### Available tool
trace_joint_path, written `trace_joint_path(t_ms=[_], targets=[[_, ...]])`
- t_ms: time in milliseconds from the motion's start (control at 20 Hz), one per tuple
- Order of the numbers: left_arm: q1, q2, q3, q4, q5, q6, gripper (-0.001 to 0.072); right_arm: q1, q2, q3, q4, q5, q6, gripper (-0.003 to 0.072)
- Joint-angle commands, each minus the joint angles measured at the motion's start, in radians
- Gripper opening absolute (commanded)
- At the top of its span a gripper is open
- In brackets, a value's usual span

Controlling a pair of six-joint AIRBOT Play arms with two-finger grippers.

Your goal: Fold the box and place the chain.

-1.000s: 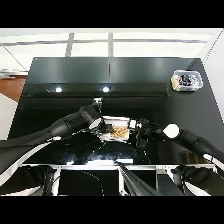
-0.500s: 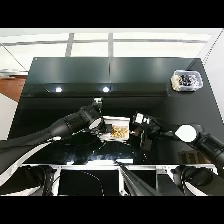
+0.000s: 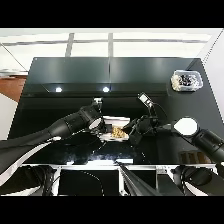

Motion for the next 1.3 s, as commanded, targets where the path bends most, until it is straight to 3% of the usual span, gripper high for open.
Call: trace_joint_path(t_ms=[0,450,750,800,850,900,1050,1250], targets=[[0.001,0.000,0.000,0.000,0.003,0.000,0.0033,-0.014,-0.025,0.003,0.005,0.001,0.035,0.0613],[0.001,0.000,0.000,0.000,0.005,-0.004,0.0033,-0.306,-0.015,0.003,-0.054,0.290,0.035,0.0614],[0.001,0.000,0.001,-0.001,0.003,-0.034,0.0041,-0.338,-0.015,0.003,-0.055,0.298,0.035,0.0614],[0.001,0.002,0.002,-0.001,-0.001,-0.034,0.0138,-0.338,-0.015,0.003,-0.055,0.298,0.035,0.0614],[0.001,0.008,0.005,-0.001,-0.005,-0.033,0.0298,-0.338,-0.015,0.003,-0.055,0.298,0.035,0.0614],[0.001,0.016,0.013,0.001,-0.017,-0.031,0.0389,-0.338,-0.015,0.003,-0.055,0.298,0.035,0.0614],[0.001,0.047,0.066,0.027,-0.084,0.010,0.0411,-0.338,-0.015,0.003,-0.055,0.294,0.035,0.0614],[0.001,0.138,0.098,0.086,-0.217,0.262,0.0409,-0.338,-0.015,0.003,-0.057,0.276,0.035,0.0614]])
